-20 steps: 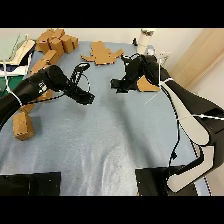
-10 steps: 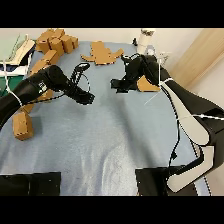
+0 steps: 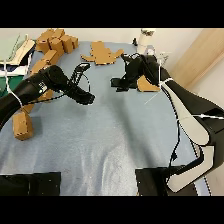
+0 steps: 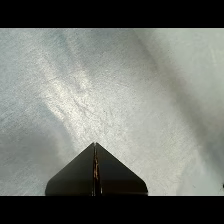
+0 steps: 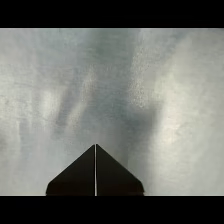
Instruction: Fold the box.
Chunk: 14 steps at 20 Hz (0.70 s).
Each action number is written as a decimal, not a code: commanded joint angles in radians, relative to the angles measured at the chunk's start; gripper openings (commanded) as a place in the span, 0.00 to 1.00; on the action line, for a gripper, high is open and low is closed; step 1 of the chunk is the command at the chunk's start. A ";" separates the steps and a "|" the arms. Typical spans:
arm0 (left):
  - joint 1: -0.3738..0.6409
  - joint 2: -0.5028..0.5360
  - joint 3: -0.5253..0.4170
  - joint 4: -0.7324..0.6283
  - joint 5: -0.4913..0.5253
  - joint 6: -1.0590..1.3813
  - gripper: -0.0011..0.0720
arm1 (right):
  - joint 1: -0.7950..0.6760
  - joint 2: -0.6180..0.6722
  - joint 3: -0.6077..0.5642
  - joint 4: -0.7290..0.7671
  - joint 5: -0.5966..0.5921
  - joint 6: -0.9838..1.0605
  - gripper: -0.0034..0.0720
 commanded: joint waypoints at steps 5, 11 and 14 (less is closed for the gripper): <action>0.000 -0.001 0.001 0.000 0.000 0.000 0.03 | -0.227 0.000 0.154 -0.556 -0.097 -0.005 0.36; -0.001 -0.001 0.001 0.000 0.000 0.000 0.03 | -0.755 -0.090 0.183 -0.046 0.136 -0.168 0.66; 0.000 -0.001 0.001 0.000 0.000 0.000 0.03 | -0.882 -0.215 0.216 0.358 0.158 -0.382 0.66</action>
